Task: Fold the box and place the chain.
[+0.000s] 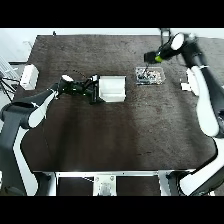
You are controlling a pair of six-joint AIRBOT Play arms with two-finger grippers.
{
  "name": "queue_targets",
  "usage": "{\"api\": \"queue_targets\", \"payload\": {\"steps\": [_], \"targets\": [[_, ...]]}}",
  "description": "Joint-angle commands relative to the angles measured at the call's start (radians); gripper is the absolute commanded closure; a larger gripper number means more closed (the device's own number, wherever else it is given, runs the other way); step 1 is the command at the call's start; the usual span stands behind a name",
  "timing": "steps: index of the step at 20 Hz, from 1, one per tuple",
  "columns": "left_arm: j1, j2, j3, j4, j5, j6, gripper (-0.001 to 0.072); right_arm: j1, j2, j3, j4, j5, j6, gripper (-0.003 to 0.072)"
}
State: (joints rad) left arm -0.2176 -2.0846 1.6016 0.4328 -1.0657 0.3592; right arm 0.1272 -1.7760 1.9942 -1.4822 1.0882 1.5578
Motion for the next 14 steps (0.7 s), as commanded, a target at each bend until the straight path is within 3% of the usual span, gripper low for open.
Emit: {"api": "queue_targets", "payload": {"steps": [1,7,14], "targets": [[0.000,0.000,0.000,0.000,0.000,0.000,0.0253,0.039,0.176,0.001,-0.041,0.017,0.000,0.0673],[0.000,0.000,0.000,0.000,0.000,0.000,0.0253,0.180,0.417,0.001,-0.128,0.021,-0.001,0.0672],[0.000,0.000,0.000,0.000,0.000,0.000,0.0253,0.332,0.464,-0.012,-0.127,0.129,-0.026,0.0672]]}}
